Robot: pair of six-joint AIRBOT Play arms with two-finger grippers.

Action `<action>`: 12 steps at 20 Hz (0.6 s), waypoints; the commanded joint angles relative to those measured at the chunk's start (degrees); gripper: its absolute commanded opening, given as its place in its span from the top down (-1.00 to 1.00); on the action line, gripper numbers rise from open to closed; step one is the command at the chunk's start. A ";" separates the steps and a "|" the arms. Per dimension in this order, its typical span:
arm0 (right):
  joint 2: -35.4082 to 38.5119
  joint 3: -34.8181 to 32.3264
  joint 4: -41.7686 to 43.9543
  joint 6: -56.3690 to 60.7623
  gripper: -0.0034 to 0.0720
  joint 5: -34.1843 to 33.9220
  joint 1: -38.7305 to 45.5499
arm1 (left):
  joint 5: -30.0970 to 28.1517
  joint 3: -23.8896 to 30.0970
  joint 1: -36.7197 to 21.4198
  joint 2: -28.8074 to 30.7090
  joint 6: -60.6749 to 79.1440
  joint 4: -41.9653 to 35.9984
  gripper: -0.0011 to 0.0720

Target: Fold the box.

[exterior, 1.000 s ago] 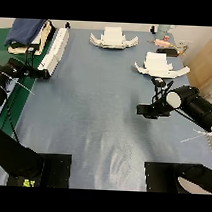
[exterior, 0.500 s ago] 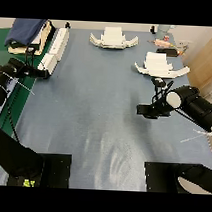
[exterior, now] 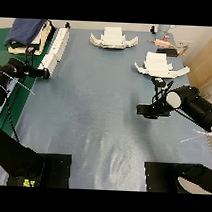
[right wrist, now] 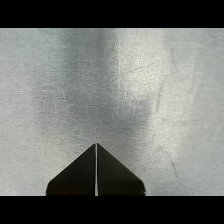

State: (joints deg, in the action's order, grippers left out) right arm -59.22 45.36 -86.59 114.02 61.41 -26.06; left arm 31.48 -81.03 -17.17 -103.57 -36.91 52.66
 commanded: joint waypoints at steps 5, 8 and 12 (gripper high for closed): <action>-0.02 0.04 0.02 0.00 0.86 0.02 0.02 | 6.25 -0.04 -0.07 1.84 -2.89 7.13 -0.95; -0.04 0.04 0.00 0.02 0.86 0.02 0.02 | 11.37 -0.11 -0.07 4.90 -6.19 13.97 -0.95; -0.04 0.04 0.02 0.02 0.86 0.02 0.04 | 23.17 -0.11 -0.07 10.47 -7.78 17.62 -0.94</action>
